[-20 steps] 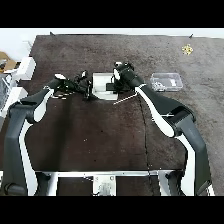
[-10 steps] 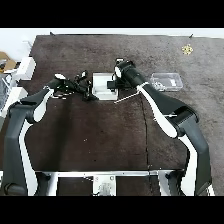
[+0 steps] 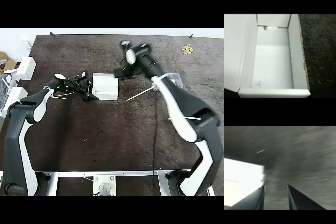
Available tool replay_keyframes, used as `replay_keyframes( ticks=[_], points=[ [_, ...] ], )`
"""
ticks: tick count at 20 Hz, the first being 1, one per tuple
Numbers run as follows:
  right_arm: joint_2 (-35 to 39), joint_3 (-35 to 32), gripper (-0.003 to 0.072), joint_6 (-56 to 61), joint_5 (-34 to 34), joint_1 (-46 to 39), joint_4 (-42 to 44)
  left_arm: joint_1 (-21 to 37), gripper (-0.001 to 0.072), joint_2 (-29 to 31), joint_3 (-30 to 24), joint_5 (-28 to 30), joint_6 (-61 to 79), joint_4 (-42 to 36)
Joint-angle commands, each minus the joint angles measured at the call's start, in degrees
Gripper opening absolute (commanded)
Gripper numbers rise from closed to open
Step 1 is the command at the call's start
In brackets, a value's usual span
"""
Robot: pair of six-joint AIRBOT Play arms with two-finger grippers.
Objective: Fold the box and place the chain.
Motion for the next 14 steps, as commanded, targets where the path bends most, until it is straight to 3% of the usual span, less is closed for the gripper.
replay_keyframes(
  ticks=[1,2,3,8,14],
  points=[
    [5.1,0.0,0.0321,-9.9,1.7,-8.3,-0.6,0.0,0.0343,0.0,0.0,0.1,0.0,0.0],
    [5.2,0.0,0.0297,-10.9,2.4,-11.3,-0.5,0.0,0.0343,0.0,0.0,0.1,0.0,0.0],
    [5.1,-0.2,0.0182,-11.7,2.6,-14.3,-0.3,0.0,0.0343,0.0,0.0,0.1,0.0,0.0],
    [3.9,-4.8,0.0186,-13.8,0.4,-24.5,3.4,0.0,0.0343,0.0,0.0,0.1,0.0,0.0],
    [-2.4,-5.2,0.0186,-18.2,0.7,-27.6,9.4,0.0,0.0343,0.0,0.0,0.1,0.0,0.0]
  ],
)
